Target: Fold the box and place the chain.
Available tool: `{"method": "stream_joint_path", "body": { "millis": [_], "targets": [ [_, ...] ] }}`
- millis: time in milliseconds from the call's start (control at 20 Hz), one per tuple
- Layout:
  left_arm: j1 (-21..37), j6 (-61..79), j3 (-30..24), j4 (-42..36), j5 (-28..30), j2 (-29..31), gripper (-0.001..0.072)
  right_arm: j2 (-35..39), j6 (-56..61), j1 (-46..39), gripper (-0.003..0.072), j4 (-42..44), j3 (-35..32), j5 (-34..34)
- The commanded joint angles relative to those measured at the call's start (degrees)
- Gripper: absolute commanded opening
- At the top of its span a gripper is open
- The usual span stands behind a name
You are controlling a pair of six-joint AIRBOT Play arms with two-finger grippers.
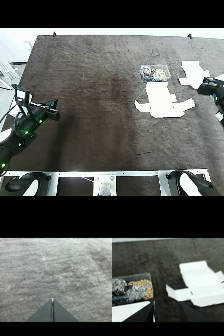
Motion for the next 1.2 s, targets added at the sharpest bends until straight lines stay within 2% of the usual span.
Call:
{"method": "stream_joint_path", "body": {
  "millis": [0,50,150,250,350,450,500,550,1150],
  "targets": [
    [-0.02,0.0,-0.02,0.0,0.0,0.04,0.0024,-21.84,30.93,-11.26,0.0417,-29.07,17.07,30.49],
    [-0.02,0.0,-0.02,0.0,0.0,0.04,0.0024,-26.21,33.59,-13.0,0.0418,-33.29,22.34,37.4],
    [-0.02,0.0,-0.02,0.0,0.0,0.04,0.0024,-32.0,34.6,-15.76,0.0417,-35.45,31.95,46.99],
    [-0.02,0.0,-0.02,0.0,0.0,0.04,0.0025,-35.58,39.17,-16.59,0.0448,-41.38,40.72,51.69],
    [-0.02,0.0,-0.02,0.0,0.0,0.04,0.0024,-40.26,41.33,-16.39,0.0477,-47.58,49.86,59.49],
    [-0.02,0.0,-0.02,0.0,0.0,0.02,0.0024,-45.77,42.03,-15.91,0.0477,-49.27,57.59,66.82],
    [-0.02,0.0,-0.02,0.0,-0.02,0.04,0.0024,-47.5,42.34,-15.74,0.0478,-48.78,59.25,67.54],
    [-0.02,0.0,-0.02,0.0,0.0,0.04,0.0025,-48.52,42.1,-15.32,0.052,-48.7,59.45,67.89],
    [-0.02,0.0,-0.02,0.0,0.0,0.04,0.0024,-57.42,40.06,-9.42,0.0516,-47.87,59.45,74.53]
  ]
}}
